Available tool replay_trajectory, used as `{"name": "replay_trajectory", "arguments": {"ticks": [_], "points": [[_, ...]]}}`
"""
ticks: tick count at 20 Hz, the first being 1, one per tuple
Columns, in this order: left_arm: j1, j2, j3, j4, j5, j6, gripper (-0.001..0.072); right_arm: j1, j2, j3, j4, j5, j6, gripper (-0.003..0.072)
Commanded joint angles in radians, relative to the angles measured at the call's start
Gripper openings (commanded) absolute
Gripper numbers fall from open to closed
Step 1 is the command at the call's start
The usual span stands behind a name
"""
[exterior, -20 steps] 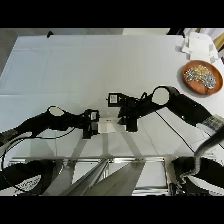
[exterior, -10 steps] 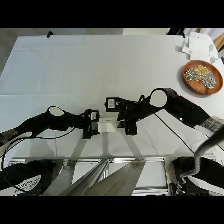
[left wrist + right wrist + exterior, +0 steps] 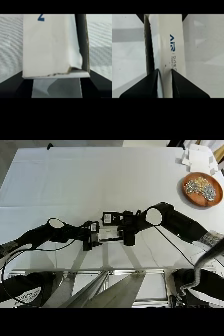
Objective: Fold the box and place the chain.
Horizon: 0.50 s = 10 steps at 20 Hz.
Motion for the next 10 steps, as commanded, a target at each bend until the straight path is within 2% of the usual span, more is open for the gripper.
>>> {"name": "replay_trajectory", "arguments": {"ticks": [1,10], "points": [[0.001,0.001,0.000,0.003,-0.004,0.003,0.0254,0.002,0.000,0.000,-0.018,0.021,0.007,0.0158],[0.001,0.001,0.000,0.003,-0.003,0.003,0.0255,0.002,-0.005,-0.040,-0.010,0.036,0.007,0.0176]]}}
